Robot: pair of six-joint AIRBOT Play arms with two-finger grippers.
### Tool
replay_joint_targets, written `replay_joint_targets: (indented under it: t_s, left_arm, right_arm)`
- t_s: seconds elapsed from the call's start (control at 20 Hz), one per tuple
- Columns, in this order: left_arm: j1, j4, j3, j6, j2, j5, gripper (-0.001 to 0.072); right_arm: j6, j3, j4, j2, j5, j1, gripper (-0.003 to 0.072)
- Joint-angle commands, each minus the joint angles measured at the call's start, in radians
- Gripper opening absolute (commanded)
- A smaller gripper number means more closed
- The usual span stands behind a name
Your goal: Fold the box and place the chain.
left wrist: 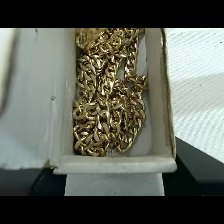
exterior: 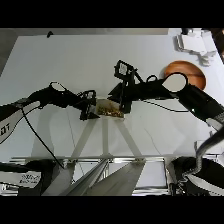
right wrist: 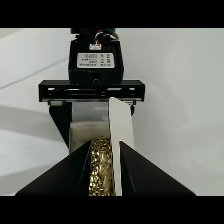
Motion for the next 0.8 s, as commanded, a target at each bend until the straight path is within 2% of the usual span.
replay_joint_targets:
  t_s: [0.0, 0.15, 0.3, 0.35, 0.4, 0.6, 0.75]
  left_arm:
    - [0.000, 0.000, 0.001, 0.000, 0.000, 0.000, 0.0314]
    - [0.000, 0.000, 0.001, 0.000, 0.000, 0.000, 0.0314]
    - [0.000, 0.000, 0.001, 0.000, 0.000, 0.000, 0.0314]
    - [0.000, 0.000, 0.001, 0.000, 0.000, 0.000, 0.0314]
    - [0.000, 0.000, 0.001, 0.000, 0.000, 0.000, 0.0314]
    - [0.000, 0.000, 0.001, 0.000, 0.000, 0.000, 0.0314]
    - [0.000, 0.000, 0.001, 0.000, 0.000, 0.000, 0.0314]
  right_arm:
    - [0.003, 0.007, -0.054, -0.001, -0.019, 0.004, 0.0211]
    - [0.053, 0.042, -0.084, -0.015, -0.025, -0.008, 0.0206]
    - [0.377, 0.129, -0.086, -0.110, 0.005, -0.074, 0.0211]
    - [0.441, 0.161, -0.085, -0.161, 0.048, -0.096, 0.0263]
    - [0.473, 0.186, -0.085, -0.213, 0.098, -0.109, 0.0367]
    - [0.409, 0.206, -0.072, -0.359, 0.330, -0.096, 0.0399]
    - [0.270, 0.205, -0.103, -0.390, 0.347, -0.080, 0.0398]
